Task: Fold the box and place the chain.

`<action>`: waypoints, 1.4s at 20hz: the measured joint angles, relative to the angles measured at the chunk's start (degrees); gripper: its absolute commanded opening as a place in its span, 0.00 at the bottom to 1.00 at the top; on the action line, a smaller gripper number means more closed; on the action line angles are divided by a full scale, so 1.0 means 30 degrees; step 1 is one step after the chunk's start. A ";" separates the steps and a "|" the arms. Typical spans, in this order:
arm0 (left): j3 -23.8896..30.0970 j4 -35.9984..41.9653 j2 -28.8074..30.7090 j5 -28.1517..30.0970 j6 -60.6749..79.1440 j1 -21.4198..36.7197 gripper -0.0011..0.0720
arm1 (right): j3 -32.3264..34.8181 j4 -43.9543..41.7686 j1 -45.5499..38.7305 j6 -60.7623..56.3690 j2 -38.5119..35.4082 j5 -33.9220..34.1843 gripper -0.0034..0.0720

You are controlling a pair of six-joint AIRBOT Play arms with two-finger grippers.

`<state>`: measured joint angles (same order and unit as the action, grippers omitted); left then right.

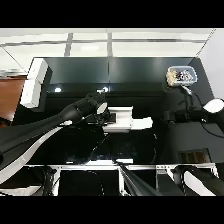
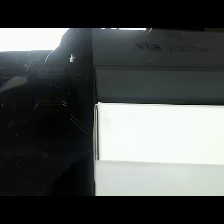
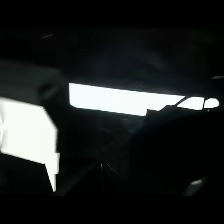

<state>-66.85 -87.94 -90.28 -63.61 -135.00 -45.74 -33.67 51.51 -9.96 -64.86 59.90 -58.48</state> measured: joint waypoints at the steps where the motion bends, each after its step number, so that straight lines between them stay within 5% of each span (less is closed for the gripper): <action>1: 0.0000 0.0000 0.0000 0.0000 0.0000 0.0000 0.05 | 0.0699 -0.0809 -0.0860 -0.0532 0.0138 0.0168 0.06; 5: 0.0000 -0.0007 0.0000 0.0000 0.0000 0.0015 0.05 | 0.2208 -0.3563 -0.1377 -0.0823 0.1953 0.0736 0.06; 12: 0.0000 -0.0007 0.0000 0.0007 -0.0015 0.0015 0.05 | 0.1311 -0.8903 0.2783 0.2739 0.5115 0.0823 0.06; 13: 0.0000 -0.0007 -0.0007 0.0007 -0.0007 0.0015 0.05 | 0.0758 -0.9034 0.3191 0.2958 0.5246 0.0597 0.15; 14: 0.0000 -0.0007 0.0000 0.0007 -0.0007 0.0015 0.05 | 0.0153 -0.9085 0.3490 0.3024 0.5370 0.0342 0.52; 15: 0.0000 -0.0007 0.0000 0.0015 -0.0007 0.0015 0.05 | -0.0357 -0.9056 0.3694 0.3002 0.5442 -0.0007 0.75; 20: 0.0000 -0.0007 -0.0007 0.0022 -0.0015 0.0015 0.05 | -0.2076 -0.9136 0.4240 0.2616 0.5603 -0.1851 0.72; 22: 0.0000 -0.0007 -0.0007 0.0022 -0.0015 0.0015 0.05 | -0.2331 -0.9158 0.4561 0.2433 0.5625 -0.2266 0.60; 28: 0.0000 -0.0007 -0.0007 0.0029 -0.0015 0.0015 0.05 | -0.2754 -0.8466 0.6156 0.1494 0.5625 -0.2295 0.60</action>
<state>-66.85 -87.96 -90.30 -63.53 -135.04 -45.69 -41.93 26.11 8.51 -60.38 76.77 -65.36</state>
